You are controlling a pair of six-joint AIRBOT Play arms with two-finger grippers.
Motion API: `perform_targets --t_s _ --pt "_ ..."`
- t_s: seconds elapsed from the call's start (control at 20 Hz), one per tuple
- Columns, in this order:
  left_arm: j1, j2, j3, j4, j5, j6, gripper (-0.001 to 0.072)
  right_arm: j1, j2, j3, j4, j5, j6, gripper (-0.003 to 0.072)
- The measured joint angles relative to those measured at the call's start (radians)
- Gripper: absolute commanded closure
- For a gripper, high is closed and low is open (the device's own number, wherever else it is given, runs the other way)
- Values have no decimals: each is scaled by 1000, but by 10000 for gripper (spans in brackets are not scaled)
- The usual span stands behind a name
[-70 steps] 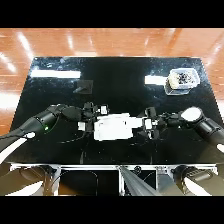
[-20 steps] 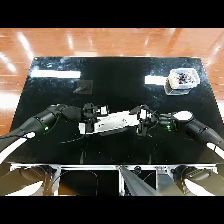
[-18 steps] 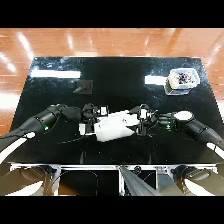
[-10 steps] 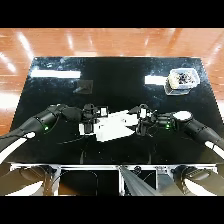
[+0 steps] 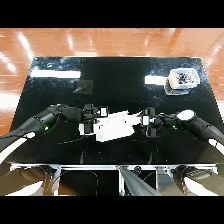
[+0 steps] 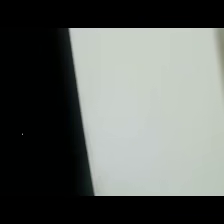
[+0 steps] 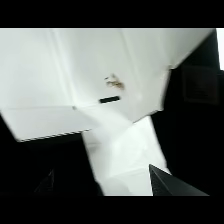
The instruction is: Fold the box and place the chain.
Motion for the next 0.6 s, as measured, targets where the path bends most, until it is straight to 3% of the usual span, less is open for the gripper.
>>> perform_targets --t_s 0.15,0.6 --pt "0 0 0 0 -1 0 688 62 -21 -2 -3 9 -10 -34" --pt "0 0 0 -1 -1 0 688 133 -31 1 235 -10 -22 -34"
